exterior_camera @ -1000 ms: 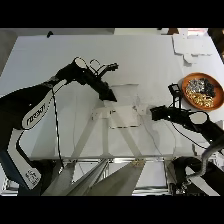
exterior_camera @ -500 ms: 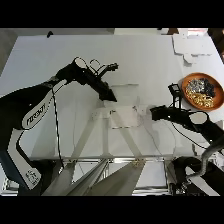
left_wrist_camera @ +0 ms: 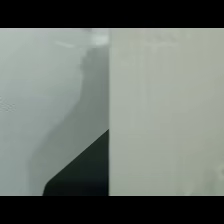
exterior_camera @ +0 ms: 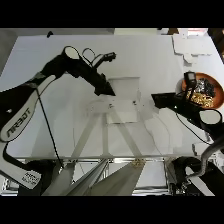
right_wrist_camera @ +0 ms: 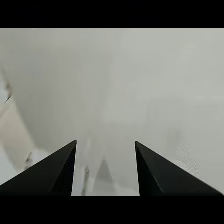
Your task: Fold the box and place the chain.
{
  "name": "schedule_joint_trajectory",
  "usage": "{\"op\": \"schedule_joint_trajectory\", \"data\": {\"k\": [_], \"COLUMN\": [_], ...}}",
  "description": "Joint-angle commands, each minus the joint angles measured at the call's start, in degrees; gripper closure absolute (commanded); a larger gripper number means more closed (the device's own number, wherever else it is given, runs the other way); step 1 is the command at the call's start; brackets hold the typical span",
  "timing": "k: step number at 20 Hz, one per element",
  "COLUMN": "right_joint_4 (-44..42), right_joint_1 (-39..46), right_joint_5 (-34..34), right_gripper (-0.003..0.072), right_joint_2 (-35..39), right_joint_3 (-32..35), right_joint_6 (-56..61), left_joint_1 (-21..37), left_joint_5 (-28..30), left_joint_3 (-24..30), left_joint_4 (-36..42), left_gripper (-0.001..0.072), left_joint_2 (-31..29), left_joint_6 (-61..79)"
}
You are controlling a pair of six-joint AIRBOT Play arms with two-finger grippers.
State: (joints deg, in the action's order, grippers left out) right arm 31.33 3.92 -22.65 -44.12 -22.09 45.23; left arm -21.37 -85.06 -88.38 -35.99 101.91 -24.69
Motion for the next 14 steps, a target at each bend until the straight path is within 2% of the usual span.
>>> {"op": "schedule_joint_trajectory", "data": {"k": [1, 3, 6, 9, 11, 14], "right_joint_4": [0.33, 2.05, 3.04, 3.37, 3.37, 3.39], "right_joint_1": [0.02, 0.02, 0.02, 0.02, 0.02, 0.02], "right_joint_5": [7.43, 9.49, 9.62, 9.57, 9.18, 8.26], "right_gripper": [0.0274, 0.0275, 0.0277, 0.0278, 0.0278, 0.0286], "right_joint_2": [7.54, 11.43, 14.03, 14.1, 14.1, 14.1], "right_joint_3": [-1.64, -1.64, -1.64, -1.62, -1.62, -1.62], "right_joint_6": [4.13, 4.33, 5.7, 5.99, 5.99, 5.97], "left_joint_1": [1.73, 3.17, 5.97, 7.06, 6.95, 6.84], "left_joint_5": [-3.1, -2.36, -0.92, 7.82, 14.01, 15.52], "left_joint_3": [0.66, 3.5, 12.52, 24.76, 30.71, 33.16], "left_joint_4": [-1.18, -3.15, -4.15, -7.65, -7.45, -4.52], "left_gripper": [0.0716, 0.0716, 0.0716, 0.0714, 0.0711, 0.0711], "left_joint_2": [-9.77, -16.83, -25.97, -32.13, -31.91, -26.95], "left_joint_6": [-1.88, -1.29, 0.59, 6.99, 10.19, 13.6]}}
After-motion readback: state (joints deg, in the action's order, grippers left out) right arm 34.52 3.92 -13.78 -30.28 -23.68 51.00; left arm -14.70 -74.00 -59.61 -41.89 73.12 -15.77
